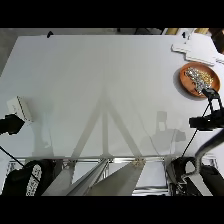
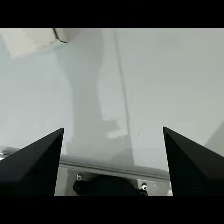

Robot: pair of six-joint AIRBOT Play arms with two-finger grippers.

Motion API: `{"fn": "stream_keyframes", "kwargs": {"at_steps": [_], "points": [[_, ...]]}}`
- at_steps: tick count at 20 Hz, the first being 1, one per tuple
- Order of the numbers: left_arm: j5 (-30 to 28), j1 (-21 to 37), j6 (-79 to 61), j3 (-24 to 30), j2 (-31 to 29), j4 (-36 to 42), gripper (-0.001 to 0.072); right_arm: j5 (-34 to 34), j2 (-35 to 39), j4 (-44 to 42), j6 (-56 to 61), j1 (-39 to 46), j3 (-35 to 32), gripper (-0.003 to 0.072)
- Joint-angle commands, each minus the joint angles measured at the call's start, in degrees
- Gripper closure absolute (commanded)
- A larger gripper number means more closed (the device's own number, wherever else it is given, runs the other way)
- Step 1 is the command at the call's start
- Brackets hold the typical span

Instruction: Fold the box and place the chain.

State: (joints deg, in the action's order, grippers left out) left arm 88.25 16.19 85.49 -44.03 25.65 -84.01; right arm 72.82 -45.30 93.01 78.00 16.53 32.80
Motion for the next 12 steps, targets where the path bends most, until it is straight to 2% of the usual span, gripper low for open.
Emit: {"fn": "stream_keyframes", "kwargs": {"at_steps": [1,12], "points": [[2.40,-2.32,-1.18,0.02,-0.44,2.51,0.0018,0.02,0.04,-0.02,0.00,0.02,0.04,0.0671],[2.60,-12.63,-7.78,0.04,-0.35,4.31,0.0018,0.02,0.04,-0.02,0.00,0.02,0.04,0.0671]]}}
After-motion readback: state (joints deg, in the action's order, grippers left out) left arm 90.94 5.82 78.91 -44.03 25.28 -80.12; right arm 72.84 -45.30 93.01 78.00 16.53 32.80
